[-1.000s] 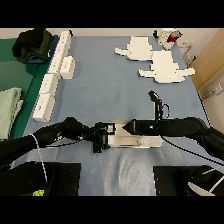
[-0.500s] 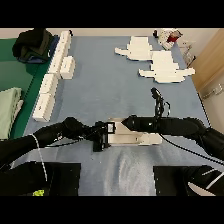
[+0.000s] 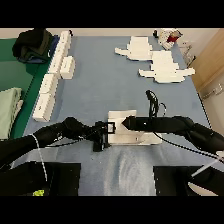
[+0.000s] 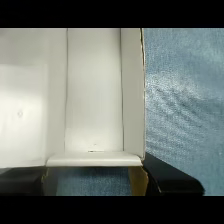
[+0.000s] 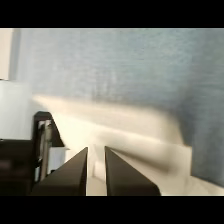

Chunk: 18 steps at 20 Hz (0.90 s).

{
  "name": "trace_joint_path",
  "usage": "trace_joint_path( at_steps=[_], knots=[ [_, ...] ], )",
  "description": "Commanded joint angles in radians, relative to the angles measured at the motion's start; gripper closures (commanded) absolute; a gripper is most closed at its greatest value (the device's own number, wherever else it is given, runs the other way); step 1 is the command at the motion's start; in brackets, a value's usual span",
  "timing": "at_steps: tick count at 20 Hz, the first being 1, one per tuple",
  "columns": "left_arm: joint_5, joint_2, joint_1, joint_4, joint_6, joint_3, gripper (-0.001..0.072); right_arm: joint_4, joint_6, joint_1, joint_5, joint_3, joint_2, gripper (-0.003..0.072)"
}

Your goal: Fold the box.

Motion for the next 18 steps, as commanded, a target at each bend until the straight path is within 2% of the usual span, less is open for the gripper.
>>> trace_joint_path(
  at_steps=[1, 5, 9, 13, 18],
  knots=[
    [0.002, -0.001, 0.0, 0.0, 0.0, 0.001, 0.0306, -0.019, -0.053, -0.001, 0.058, 0.032, -0.116, 0.0526],
    [0.002, -0.001, 0.0, 0.0, 0.0, 0.001, 0.0306, -0.051, -0.096, -0.001, 0.04, 0.089, -0.211, 0.0526],
    [0.002, -0.001, 0.0, 0.0, 0.0, 0.001, 0.0306, -0.056, -0.15, -0.001, -0.008, 0.089, -0.271, 0.0526],
    [0.002, -0.001, 0.0, 0.0, 0.0, 0.001, 0.0305, -0.081, -0.205, -0.001, -0.013, 0.104, -0.251, 0.0526],
    [0.002, -0.001, 0.0, 0.0, 0.0, 0.001, 0.0306, -0.234, -0.205, -0.001, -0.086, 0.169, -0.164, 0.0526]
  ],
)
